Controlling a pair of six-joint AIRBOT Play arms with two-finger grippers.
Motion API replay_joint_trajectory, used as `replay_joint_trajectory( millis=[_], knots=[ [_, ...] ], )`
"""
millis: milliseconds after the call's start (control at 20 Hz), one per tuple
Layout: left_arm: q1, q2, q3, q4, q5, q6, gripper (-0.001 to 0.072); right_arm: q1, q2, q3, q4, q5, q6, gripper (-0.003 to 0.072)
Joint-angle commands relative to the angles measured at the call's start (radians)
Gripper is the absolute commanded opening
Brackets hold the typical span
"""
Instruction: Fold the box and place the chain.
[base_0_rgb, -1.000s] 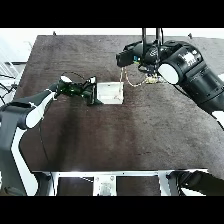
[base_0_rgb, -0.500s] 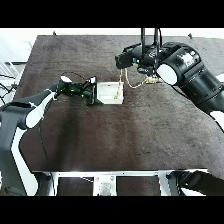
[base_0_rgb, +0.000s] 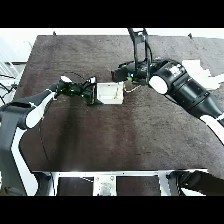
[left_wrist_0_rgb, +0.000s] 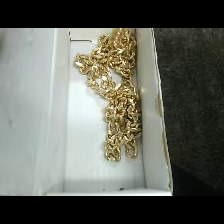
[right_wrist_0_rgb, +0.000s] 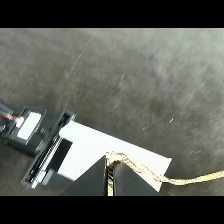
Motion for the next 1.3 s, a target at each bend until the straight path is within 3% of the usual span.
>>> replay_joint_trajectory(
  millis=[0,250,650,700,750,800,900,1100,1150,1200,1250],
  knots=[
    [0.000,0.000,0.000,0.000,0.000,0.000,0.0464,0.023,-0.010,-0.047,0.031,-0.010,0.024,0.0007],
    [0.000,0.000,0.000,0.000,0.000,0.000,0.0464,0.034,-0.064,-0.080,0.054,-0.093,0.039,0.0008],
    [0.000,0.000,0.000,0.000,0.000,0.000,0.0464,0.035,-0.296,-0.080,0.078,-0.209,0.038,0.0012],
    [0.000,0.000,0.000,0.000,0.000,0.000,0.0464,0.028,-0.311,-0.080,0.076,-0.211,0.038,0.0090],
    [0.000,0.000,0.000,0.000,0.000,0.000,0.0464,0.019,-0.317,-0.080,0.071,-0.211,0.038,0.0262],
    [0.000,0.000,0.000,0.000,0.000,0.000,0.0464,0.008,-0.314,-0.079,0.060,-0.212,0.038,0.0358],
    [0.000,0.000,0.000,0.000,0.000,0.000,0.0464,-0.019,-0.283,-0.077,0.028,-0.195,0.037,0.0378],
    [0.000,0.000,0.000,0.000,0.000,0.000,0.0464,-0.119,-0.153,-0.090,-0.098,-0.048,0.027,0.0379],
    [0.000,0.000,0.000,0.000,0.000,0.000,0.0464,-0.169,-0.128,-0.106,-0.109,-0.039,0.027,0.0410],
    [0.000,0.000,0.000,0.000,0.000,0.000,0.0464,-0.222,-0.121,-0.122,-0.107,-0.039,0.028,0.0503],
    [0.000,0.000,0.000,0.000,0.000,0.000,0.0464,-0.285,-0.126,-0.142,-0.104,-0.048,0.036,0.0546]
  ],
)
